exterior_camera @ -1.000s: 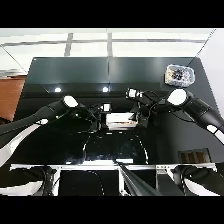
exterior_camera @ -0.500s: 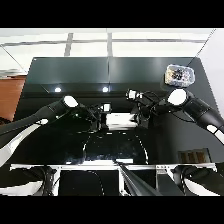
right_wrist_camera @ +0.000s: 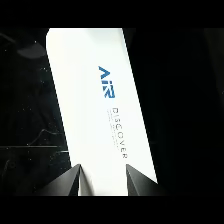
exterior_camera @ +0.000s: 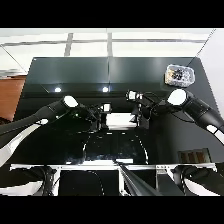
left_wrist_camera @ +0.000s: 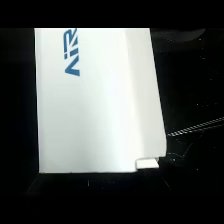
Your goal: Fold the box and place the chain.
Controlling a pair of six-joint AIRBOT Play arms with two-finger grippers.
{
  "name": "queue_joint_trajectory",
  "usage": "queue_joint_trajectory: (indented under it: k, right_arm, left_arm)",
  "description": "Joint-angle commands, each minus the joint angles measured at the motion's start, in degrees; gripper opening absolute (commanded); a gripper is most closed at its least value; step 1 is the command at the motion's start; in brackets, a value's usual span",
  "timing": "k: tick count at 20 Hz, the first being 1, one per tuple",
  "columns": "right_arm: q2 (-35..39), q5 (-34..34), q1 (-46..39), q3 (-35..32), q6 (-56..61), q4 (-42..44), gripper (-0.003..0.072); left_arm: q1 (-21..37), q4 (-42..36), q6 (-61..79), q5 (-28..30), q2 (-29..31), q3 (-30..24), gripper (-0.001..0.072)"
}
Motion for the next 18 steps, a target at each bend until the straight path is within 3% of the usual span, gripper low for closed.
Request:
queue_joint_trajectory:
  k: [1, 11, 12, 14, 18]
  right_arm:
    - [0.0, 0.0, 0.1, -0.5, 0.0, -0.4, 0.0307]
    - [0.8, -1.4, 0.1, -0.6, 0.0, 1.0, 0.0311]
    - [1.4, -1.5, 0.1, -0.6, 0.0, 1.1, 0.0336]
    - [1.9, -1.5, 0.1, -0.6, 0.0, 1.0, 0.0547]
    - [1.9, -1.6, 0.1, -0.6, 0.0, 0.9, 0.0527]
  left_arm:
    - [0.0, 0.0, 0.0, 0.0, 0.0, 0.0, 0.0408]
    - [0.0, 0.0, 0.0, 0.0, 0.0, 0.0, 0.0408]
    - [0.0, 0.0, 0.0, 0.0, 0.0, 0.0, 0.0408]
    - [0.0, 0.0, 0.0, 0.0, 0.0, 0.0, 0.0408]
    - [0.0, 0.0, 0.0, 0.0, 0.0, 0.0, 0.0408]
